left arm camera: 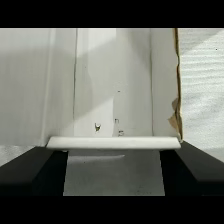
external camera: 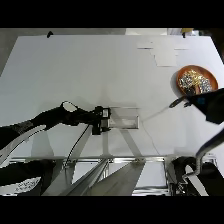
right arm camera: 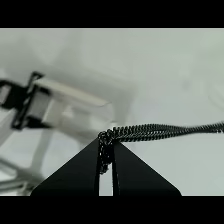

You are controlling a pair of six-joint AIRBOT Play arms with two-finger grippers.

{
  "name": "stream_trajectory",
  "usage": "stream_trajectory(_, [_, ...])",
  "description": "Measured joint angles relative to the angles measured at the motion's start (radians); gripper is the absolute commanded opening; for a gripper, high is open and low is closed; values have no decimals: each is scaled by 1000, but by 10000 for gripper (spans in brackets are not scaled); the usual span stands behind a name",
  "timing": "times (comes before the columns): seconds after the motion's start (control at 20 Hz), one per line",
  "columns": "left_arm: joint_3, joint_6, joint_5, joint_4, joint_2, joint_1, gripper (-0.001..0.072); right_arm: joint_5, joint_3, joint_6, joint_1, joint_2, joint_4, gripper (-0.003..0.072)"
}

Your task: Fold the box and place the chain.

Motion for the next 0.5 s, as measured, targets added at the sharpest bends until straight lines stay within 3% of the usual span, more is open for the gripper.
stream_trajectory(0.25, [0,0,0,0,0,0,136,-187,-147,31,298,7,34,20])
stream_trajectory(0.5, [0,0,0,0,0,0,136,-383,-214,37,541,-132,-24,20])
